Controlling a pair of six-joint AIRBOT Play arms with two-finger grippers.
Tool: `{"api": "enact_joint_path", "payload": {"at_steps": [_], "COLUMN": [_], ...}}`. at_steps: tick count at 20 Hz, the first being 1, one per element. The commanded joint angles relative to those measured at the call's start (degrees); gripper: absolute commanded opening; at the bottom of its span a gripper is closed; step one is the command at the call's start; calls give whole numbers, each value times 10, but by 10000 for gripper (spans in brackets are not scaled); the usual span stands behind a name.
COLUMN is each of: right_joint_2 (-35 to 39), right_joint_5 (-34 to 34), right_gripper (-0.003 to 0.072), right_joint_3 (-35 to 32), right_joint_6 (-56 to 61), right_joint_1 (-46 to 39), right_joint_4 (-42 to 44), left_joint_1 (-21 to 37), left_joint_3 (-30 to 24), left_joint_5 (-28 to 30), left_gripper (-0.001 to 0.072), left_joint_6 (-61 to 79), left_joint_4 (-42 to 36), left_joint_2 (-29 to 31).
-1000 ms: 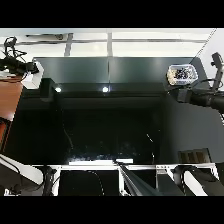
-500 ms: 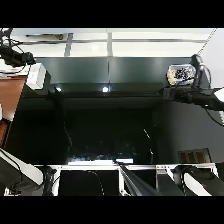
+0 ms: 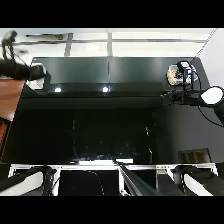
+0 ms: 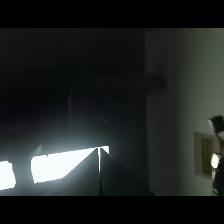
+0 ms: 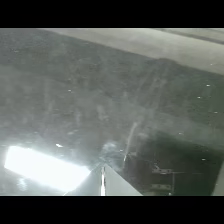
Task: Fold the box and place the chain.
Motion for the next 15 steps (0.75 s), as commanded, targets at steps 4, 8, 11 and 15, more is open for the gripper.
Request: {"api": "enact_joint_path", "payload": {"at_steps": [4, 8, 11, 15], "right_joint_2": [-1, -1, -1, -1], "right_joint_5": [-8, -8, -8, -8], "right_gripper": [11, 11, 10, 10], "right_joint_3": [0, 0, 0, 0], "right_joint_6": [2, 2, 2, 2], "right_joint_1": [2, 2, 2, 2], "right_joint_4": [-15, -15, -15, -15], "left_joint_1": [-16, -17, -16, -16], "left_joint_3": [-329, -331, -331, -331], "left_joint_5": [165, 167, 167, 167], "left_gripper": [26, 26, 26, 26], "left_joint_6": [15, 13, 14, 13], "left_joint_4": [11, 9, 9, 9], "left_joint_2": [290, 302, 302, 302]}}
